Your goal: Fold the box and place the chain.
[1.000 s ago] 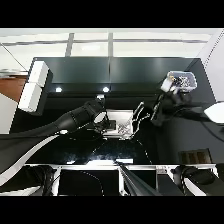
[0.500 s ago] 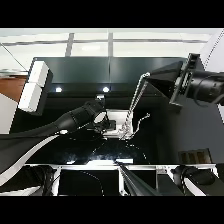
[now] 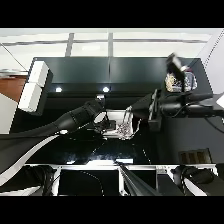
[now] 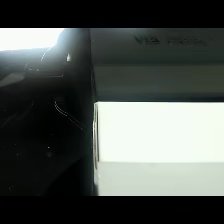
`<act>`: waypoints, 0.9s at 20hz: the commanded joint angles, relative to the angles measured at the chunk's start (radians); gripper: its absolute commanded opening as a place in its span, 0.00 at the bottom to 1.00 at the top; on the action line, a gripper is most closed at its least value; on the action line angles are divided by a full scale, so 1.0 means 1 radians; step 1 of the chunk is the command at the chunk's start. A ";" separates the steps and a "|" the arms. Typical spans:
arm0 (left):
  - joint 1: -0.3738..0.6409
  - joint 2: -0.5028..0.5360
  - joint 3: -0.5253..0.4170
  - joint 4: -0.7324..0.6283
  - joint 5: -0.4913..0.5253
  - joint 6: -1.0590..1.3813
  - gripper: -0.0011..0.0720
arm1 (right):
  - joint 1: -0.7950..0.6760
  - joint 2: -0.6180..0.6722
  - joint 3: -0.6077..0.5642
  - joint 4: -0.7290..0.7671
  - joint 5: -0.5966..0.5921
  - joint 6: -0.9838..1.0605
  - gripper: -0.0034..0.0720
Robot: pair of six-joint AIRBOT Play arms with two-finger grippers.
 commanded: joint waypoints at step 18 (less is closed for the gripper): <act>0.001 0.000 0.000 0.001 -0.001 0.000 0.06 | -0.099 -0.104 -0.475 -0.486 -0.608 -0.444 0.97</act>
